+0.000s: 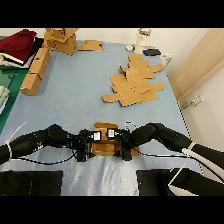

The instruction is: Fold the box.

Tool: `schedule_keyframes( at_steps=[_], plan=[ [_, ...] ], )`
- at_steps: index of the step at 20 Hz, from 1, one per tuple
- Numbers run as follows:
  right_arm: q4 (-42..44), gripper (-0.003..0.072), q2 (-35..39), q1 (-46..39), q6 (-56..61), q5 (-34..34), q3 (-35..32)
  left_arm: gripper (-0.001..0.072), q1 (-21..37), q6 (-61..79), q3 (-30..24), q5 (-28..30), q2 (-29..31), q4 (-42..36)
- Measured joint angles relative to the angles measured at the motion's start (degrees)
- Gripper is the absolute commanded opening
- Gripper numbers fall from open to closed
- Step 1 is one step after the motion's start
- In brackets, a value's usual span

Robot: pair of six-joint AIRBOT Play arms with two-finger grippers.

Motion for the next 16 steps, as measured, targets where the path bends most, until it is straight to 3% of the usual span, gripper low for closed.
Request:
schedule_keyframes(
  at_steps=[16],
  plan=[
    [-0.6,0.0494,0.0,0.0,0.0,0.0,0.0,0.0613,0.0,-0.1,0.0,-0.6,0.0,-0.3]
  ],
)
